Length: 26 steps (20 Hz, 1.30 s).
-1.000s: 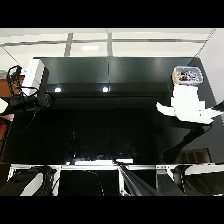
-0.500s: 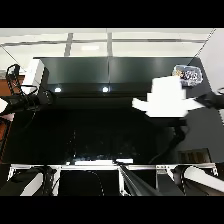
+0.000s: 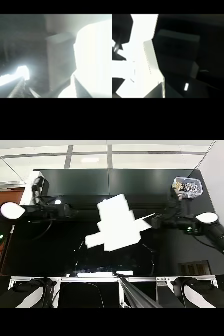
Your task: Fold the box and place the chain.
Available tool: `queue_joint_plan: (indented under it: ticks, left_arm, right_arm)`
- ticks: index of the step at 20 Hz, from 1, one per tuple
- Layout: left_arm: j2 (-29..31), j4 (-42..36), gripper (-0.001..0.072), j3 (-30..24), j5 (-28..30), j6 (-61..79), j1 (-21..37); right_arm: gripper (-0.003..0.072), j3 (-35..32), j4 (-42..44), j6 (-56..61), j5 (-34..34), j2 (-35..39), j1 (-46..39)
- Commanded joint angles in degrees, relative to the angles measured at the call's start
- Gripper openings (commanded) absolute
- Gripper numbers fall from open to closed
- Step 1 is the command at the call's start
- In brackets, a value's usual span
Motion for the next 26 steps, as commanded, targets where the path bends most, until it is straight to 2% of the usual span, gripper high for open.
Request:
queue_joint_plan:
  ticks: [1, 3, 7, 9, 12, 14, 16, 18, 19, 20, 25, 26]
  left_arm:
    - [-11.0, -15.0, 0.0712, 3.8, -9.7, 8.5, -0.8]
    - [-15.9, -19.5, 0.0712, 4.2, -12.9, 10.4, -1.2]
    - [-21.9, -21.5, 0.0712, 4.2, -14.1, 12.6, -3.9]
    - [-25.3, -28.8, 0.0712, 4.4, -14.1, 17.2, -5.2]
    - [-31.3, -31.8, 0.0712, 7.7, -15.4, 17.7, -7.3]
    - [-35.2, -31.6, 0.0711, 12.0, -20.6, 21.1, -8.5]
    - [-38.4, -31.5, 0.0704, 16.0, -28.7, 29.0, -8.8]
    - [-41.1, -28.0, 0.0683, 19.3, -35.6, 29.1, -8.6]
    - [-41.9, -24.1, 0.0585, 21.1, -36.9, 29.1, -8.6]
    - [-42.1, -21.4, 0.0534, 22.3, -37.0, 29.2, -8.7]
    - [-42.1, -20.3, 0.0498, 24.7, -38.2, 33.7, -7.4]
    - [-42.1, -20.3, 0.0462, 24.8, -37.9, 34.2, -7.2]
  right_arm:
    - [0.0014, -1.1, 0.6, 2.6, -5.9, 0.5, 7.7]
    - [0.0015, -1.1, 0.6, 3.7, -7.6, 0.5, 7.5]
    - [0.0014, -1.1, 0.6, 3.7, -7.7, 0.5, 7.5]
    - [0.0014, -1.1, 0.6, 3.8, -7.6, 0.5, 7.5]
    - [0.0014, -1.1, 0.6, 3.8, -7.8, 0.5, 7.5]
    - [0.0014, -1.1, 0.6, 3.8, -8.1, 0.5, 7.5]
    - [0.0015, -1.1, 0.5, 3.8, -8.1, 0.5, 7.5]
    - [0.0015, -1.1, 0.5, 3.8, -8.1, 0.5, 7.5]
    - [0.0015, -1.1, 0.5, 3.8, -8.2, 0.5, 7.5]
    - [0.0015, -1.1, 0.3, 3.8, -8.2, 0.5, 7.5]
    - [0.0015, -1.1, -1.6, 3.8, -8.2, 0.5, 7.5]
    - [0.0015, -1.1, -1.6, 3.8, -8.2, 0.5, 7.5]
